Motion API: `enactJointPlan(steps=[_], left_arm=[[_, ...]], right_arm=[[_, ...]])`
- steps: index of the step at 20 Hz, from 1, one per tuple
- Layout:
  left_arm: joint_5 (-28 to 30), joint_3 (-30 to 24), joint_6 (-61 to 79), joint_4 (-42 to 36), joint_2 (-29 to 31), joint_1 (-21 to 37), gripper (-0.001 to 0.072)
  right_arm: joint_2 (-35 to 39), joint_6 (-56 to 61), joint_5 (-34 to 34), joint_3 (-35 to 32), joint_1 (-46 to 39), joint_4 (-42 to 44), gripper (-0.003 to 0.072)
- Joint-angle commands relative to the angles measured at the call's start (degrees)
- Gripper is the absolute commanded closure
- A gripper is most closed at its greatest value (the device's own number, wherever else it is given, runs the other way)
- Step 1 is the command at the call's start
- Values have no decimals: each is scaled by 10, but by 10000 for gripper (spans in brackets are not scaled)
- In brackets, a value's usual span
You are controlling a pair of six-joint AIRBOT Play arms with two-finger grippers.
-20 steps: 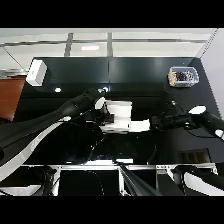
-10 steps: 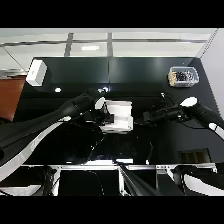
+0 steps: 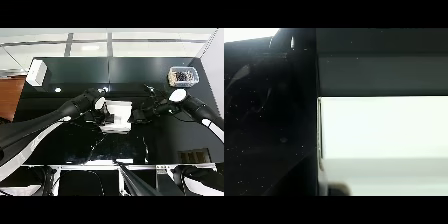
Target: Fold the box and place the chain.
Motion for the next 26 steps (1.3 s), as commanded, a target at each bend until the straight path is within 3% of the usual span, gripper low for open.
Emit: enactJointPlan(steps=[1, 5, 7, 12, 21, 26], left_arm=[[0, 1, 0, 0, 0, 0, 684], [0, 1, 0, 0, 0, 0, 684], [0, 1, 0, 0, 0, 0, 684], [0, 1, 0, 0, 0, 0, 684], [0, 1, 0, 0, 0, 0, 683], [0, 1, 0, 0, 0, 0, 683]], right_arm=[[0, 99, -25, 23, 43, -70, 334], [-2, 172, -57, 24, 83, -140, 335], [-7, 194, -72, 27, 96, -154, 392], [-16, 303, -83, 39, 136, -238, 391], [-67, 581, -8, 129, 222, -448, 392], [-91, 631, 5, 130, 245, -458, 392]])
